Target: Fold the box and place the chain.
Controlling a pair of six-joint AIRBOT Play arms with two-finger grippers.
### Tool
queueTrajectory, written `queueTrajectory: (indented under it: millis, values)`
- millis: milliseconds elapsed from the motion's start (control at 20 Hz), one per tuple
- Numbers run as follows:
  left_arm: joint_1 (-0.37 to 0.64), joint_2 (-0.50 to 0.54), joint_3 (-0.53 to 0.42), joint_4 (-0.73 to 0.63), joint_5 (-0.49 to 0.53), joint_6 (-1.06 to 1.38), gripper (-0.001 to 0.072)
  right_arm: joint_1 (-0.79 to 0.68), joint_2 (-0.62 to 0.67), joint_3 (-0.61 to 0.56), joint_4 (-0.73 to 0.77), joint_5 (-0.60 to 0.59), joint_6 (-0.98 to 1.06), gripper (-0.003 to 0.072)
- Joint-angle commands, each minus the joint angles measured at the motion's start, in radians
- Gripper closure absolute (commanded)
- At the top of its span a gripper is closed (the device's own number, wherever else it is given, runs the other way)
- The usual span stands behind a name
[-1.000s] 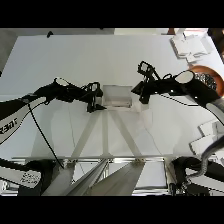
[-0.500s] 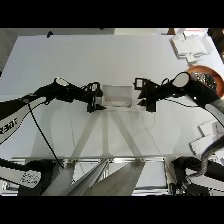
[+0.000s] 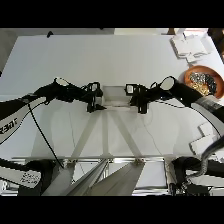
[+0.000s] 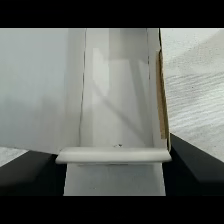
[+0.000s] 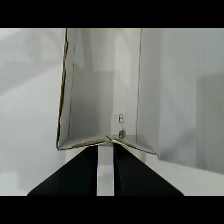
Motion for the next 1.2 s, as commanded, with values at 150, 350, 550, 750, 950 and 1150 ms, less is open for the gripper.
queueTrajectory:
  millis: [150,350,550,750,950,1150]
  values:
    - [-0.001,0.0,0.0,0.0,0.0,0.0,0.0373,0.012,-0.025,0.001,0.081,-0.015,-0.003,0.0383]
    - [-0.001,0.0,0.0,0.0,0.0,0.0,0.0373,0.011,-0.029,0.001,0.088,-0.015,-0.003,0.031]
    - [-0.001,0.0,0.0,0.0,0.0,0.0,0.0373,0.011,-0.024,0.001,0.065,-0.014,0.148,0.0601]
    - [-0.001,0.0,0.0,0.0,0.0,0.0,0.0373,0.008,0.034,0.001,0.012,-0.023,0.351,0.0678]
    - [-0.001,0.0,0.0,0.0,0.0,0.0,0.0373,-0.029,0.153,0.001,-0.071,0.037,0.544,0.0678]
    - [-0.001,0.0,0.0,0.0,0.0,0.0,0.0373,-0.139,0.296,0.0,-0.256,0.121,0.752,0.0679]
